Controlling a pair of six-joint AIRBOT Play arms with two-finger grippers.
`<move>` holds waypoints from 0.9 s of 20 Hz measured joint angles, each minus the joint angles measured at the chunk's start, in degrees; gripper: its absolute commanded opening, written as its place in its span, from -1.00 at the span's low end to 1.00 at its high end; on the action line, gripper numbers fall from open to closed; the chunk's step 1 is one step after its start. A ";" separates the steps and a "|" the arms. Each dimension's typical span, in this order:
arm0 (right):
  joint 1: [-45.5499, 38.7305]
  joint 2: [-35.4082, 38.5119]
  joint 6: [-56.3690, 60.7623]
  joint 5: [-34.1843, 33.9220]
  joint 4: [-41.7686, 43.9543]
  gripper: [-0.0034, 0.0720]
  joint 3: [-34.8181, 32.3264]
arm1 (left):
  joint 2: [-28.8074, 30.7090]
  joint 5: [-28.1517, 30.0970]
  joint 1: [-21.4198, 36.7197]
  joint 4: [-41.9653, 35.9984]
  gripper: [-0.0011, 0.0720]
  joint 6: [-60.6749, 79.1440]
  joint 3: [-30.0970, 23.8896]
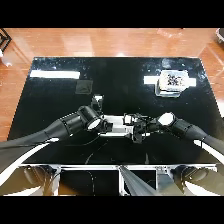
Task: Fold the box and place the chain.
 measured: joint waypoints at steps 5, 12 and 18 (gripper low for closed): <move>0.00 0.00 0.02 -0.02 0.00 0.19 0.00 | -0.66 -1.27 -0.09 1.51 0.21 -1.53 0.85; 0.00 -0.02 0.02 -0.02 0.00 0.19 0.00 | -1.49 -2.01 -0.11 1.92 0.21 -2.78 1.14; 0.00 0.00 0.02 0.00 0.00 0.19 0.00 | -2.73 -1.40 -0.13 1.51 0.21 -3.34 1.29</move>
